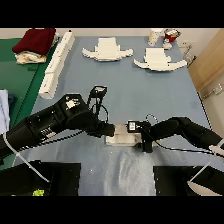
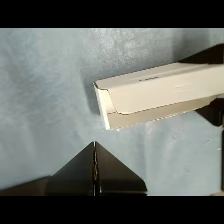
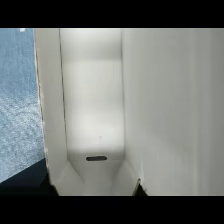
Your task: Fold the box.
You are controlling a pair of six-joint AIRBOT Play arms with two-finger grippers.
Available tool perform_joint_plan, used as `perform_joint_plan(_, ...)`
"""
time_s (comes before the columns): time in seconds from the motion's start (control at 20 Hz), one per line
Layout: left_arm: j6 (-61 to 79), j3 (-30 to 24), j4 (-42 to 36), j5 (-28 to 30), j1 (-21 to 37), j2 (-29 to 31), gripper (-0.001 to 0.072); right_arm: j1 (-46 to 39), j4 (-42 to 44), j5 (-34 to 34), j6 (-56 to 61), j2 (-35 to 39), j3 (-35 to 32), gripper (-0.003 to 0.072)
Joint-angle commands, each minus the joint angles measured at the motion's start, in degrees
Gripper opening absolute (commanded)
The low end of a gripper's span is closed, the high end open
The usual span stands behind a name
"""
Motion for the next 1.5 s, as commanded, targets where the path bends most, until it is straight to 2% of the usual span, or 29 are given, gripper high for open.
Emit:
perform_joint_plan(0.0,13.16,-0.17,0.85,4.81,0.11,0.72,0.0013,0.0,0.0,0.02,0.02,0.0,-0.02,0.0508)
perform_joint_plan(0.1,20.09,-0.17,0.72,6.97,0.11,0.72,0.0013,0.0,-0.02,0.0,0.02,0.0,-0.02,0.0508)
perform_joint_plan(0.25,32.15,-0.31,-0.33,4.9,0.17,0.94,0.0013,0.0,-0.02,0.02,0.02,0.0,-0.02,0.0508)
perform_joint_plan(0.35,42.88,-2.54,-6.14,5.27,4.28,3.43,0.0008,0.0,-0.02,0.02,0.02,0.0,-0.02,0.0508)
perform_joint_plan(0.45,53.57,-7.96,-7.93,8.28,10.14,7.15,0.0008,0.02,-0.02,0.0,0.02,0.0,-0.02,0.0508)
perform_joint_plan(0.55,69.92,-13.62,-11.76,10.51,16.55,9.88,0.0015,0.0,-0.02,0.0,0.02,0.0,-0.02,0.0508)
perform_joint_plan(0.6,77.15,-15.76,-15.1,11.65,19.28,10.4,0.008,0.0,-0.02,0.02,0.02,0.0,-0.02,0.0508)
perform_joint_plan(0.65,83.36,-17.62,-19.26,13.42,21.57,10.51,0.0521,0.0,-0.04,0.02,0.02,0.0,-0.02,0.0508)
perform_joint_plan(0.7,87.32,-19.78,-24.44,17.75,22.99,10.6,0.0697,0.0,-0.17,0.0,0.02,0.0,-0.02,0.0508)
perform_joint_plan(0.85,102.27,-25.38,-39.04,26.16,26.36,10.38,0.07,0.0,-0.31,0.0,0.02,0.0,-0.02,0.0508)
perform_joint_plan(0.95,110.9,-28.44,-41.44,28.68,27.69,9.7,0.07,0.0,-0.33,-0.02,0.02,0.0,-0.02,0.0508)
perform_joint_plan(1.2,133.52,-34.14,-47.84,28.94,28.61,6.01,0.07,0.0,-0.35,0.0,0.02,0.0,-0.02,0.0508)
perform_joint_plan(1.45,146.55,-34.34,-60.04,31.12,28.57,1.16,0.07,0.0,-0.35,0.0,0.02,0.0,-0.02,0.0508)
